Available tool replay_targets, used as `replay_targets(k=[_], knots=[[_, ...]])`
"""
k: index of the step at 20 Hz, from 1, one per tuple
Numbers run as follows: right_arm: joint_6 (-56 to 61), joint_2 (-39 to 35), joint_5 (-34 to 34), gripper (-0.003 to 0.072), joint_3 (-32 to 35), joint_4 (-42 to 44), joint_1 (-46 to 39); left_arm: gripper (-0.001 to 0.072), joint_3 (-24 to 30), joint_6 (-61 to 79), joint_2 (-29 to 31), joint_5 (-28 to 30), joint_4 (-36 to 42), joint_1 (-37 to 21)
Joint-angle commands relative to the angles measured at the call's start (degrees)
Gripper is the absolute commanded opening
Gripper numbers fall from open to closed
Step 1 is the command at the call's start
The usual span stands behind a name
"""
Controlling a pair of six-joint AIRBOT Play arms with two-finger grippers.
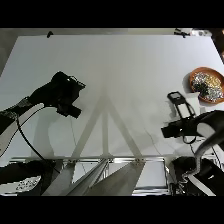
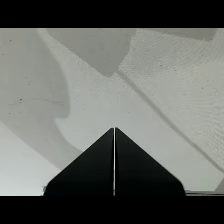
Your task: Fold the box and place the chain.
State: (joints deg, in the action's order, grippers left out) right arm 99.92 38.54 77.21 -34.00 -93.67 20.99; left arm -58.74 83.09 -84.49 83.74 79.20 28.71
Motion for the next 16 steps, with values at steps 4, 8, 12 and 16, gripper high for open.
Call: replay_targets(k=[4, 8, 12, 16], knots=[[-12.5, 2.2, 0.7, 0.0014, -6.3, -15.4, -25.8, 0.0011, 0.0, 0.0, 0.0, 0.0, -0.1, 0.0], [-13.5, 4.2, -7.7, 0.0494, -6.4, -26.0, -31.9, 0.0011, 0.0, 0.0, 0.0, 0.0, -0.2, 0.0], [-13.5, 11.7, -10.9, 0.0494, -6.4, -30.5, -35.1, 0.0011, 0.0, 0.0, 0.0, 0.0, -0.2, 0.0], [-13.4, 22.7, -13.7, 0.0494, -6.4, -33.4, -37.3, 0.0011, 0.0, 0.0, 0.0, 0.0, -0.2, 0.0]])
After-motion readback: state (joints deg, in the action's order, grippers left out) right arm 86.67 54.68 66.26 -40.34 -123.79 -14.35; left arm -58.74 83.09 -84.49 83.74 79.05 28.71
